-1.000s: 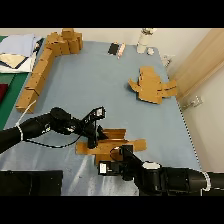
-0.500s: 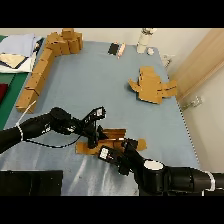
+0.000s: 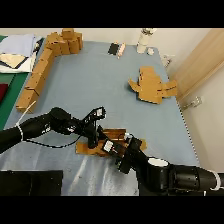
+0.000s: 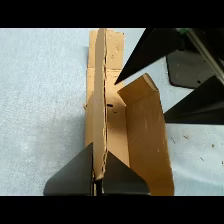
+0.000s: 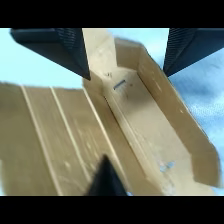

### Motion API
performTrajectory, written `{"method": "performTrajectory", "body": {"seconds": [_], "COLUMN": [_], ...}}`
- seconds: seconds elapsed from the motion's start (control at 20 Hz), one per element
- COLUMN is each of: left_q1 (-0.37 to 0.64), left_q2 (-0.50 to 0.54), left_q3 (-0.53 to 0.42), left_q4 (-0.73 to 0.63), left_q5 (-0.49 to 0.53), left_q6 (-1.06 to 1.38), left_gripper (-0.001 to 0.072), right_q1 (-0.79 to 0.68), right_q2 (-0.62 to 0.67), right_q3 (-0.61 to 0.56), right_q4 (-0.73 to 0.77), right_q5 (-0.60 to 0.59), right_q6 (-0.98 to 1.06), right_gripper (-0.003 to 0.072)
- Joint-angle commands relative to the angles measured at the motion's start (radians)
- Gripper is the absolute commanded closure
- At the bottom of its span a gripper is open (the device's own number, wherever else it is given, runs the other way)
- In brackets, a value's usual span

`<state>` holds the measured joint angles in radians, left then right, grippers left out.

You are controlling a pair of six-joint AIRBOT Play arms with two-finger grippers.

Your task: Fold the box.

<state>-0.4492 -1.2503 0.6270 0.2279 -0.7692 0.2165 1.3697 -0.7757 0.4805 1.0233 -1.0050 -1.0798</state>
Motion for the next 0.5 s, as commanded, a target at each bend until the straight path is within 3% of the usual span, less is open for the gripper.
{"method": "performTrajectory", "body": {"seconds": [0.0,0.45], "left_q1": [0.000,0.000], "left_q2": [-0.001,-0.001], "left_q3": [0.000,0.000], "left_q4": [0.000,0.000], "left_q5": [0.000,0.000], "left_q6": [0.000,0.000], "left_gripper": [0.0696,0.0696], "right_q1": [-0.042,-0.072], "right_q2": [0.063,0.219], "right_q3": [-0.015,-0.156], "right_q4": [0.048,-0.060], "right_q5": [-0.011,0.149], "right_q6": [-0.010,-0.137], "right_gripper": [-0.0034,-0.0034]}}
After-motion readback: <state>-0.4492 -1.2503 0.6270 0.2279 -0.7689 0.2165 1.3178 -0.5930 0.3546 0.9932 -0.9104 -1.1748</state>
